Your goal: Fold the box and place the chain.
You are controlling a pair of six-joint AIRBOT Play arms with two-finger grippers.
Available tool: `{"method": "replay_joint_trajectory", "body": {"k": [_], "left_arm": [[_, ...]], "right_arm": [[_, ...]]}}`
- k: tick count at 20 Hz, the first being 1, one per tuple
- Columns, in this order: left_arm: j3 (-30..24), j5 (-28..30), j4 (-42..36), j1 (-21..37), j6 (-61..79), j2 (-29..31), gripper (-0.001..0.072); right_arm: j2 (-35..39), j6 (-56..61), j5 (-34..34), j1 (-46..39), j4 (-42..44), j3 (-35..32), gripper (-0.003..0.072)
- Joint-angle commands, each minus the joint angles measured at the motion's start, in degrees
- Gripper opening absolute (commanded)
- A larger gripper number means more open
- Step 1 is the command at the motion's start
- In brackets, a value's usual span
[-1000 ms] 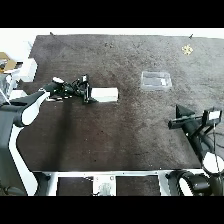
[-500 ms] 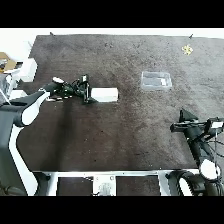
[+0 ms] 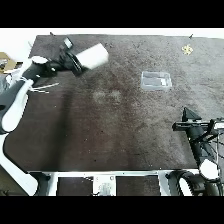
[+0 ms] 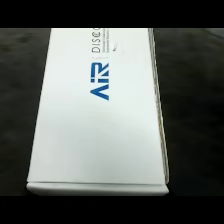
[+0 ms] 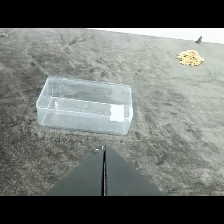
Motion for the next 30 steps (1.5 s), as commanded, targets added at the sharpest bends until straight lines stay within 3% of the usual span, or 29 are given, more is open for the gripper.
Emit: {"method": "replay_joint_trajectory", "body": {"k": [1, 5, 11, 14, 22, 25, 28, 30], "left_arm": [[1.4, 24.3, 4.1, 5.5, -22.1, 5.0, 0.0009], [-2.0, 21.3, 10.6, 11.8, -34.6, 3.0, 0.0009], [-4.3, 21.6, 19.3, 12.6, -39.5, -4.7, 0.0009], [-4.4, 23.1, 25.3, 12.6, -44.8, -5.8, 0.0008], [-5.4, 27.1, 31.1, 12.7, -50.6, -7.5, 0.0007], [-5.6, 25.4, 35.6, 14.2, -60.9, -7.5, 0.0006], [-5.6, 22.4, 42.1, 14.6, -62.3, -7.5, 0.0006], [-5.6, 23.1, 42.4, 14.6, -62.2, -7.5, 0.0007]], "right_arm": [[0.0, 0.0, -0.6, 0.0, 0.0, 0.0, -0.0001], [0.0, 0.0, -0.6, 0.0, 0.0, 0.0, -0.0001], [0.0, 0.0, -0.6, 0.0, 0.0, 0.0, -0.0001], [0.0, 0.0, -0.6, 0.0, 0.0, 0.0, -0.0001], [0.0, 0.0, -0.6, 0.0, 0.0, 0.0, -0.0001], [0.0, 0.0, -0.6, 0.0, 0.0, 0.0, -0.0001], [0.0, 0.0, -0.6, 0.0, 0.0, 0.0, -0.0001], [0.0, 0.0, -0.6, 0.0, 0.0, 0.0, -0.0001]]}}
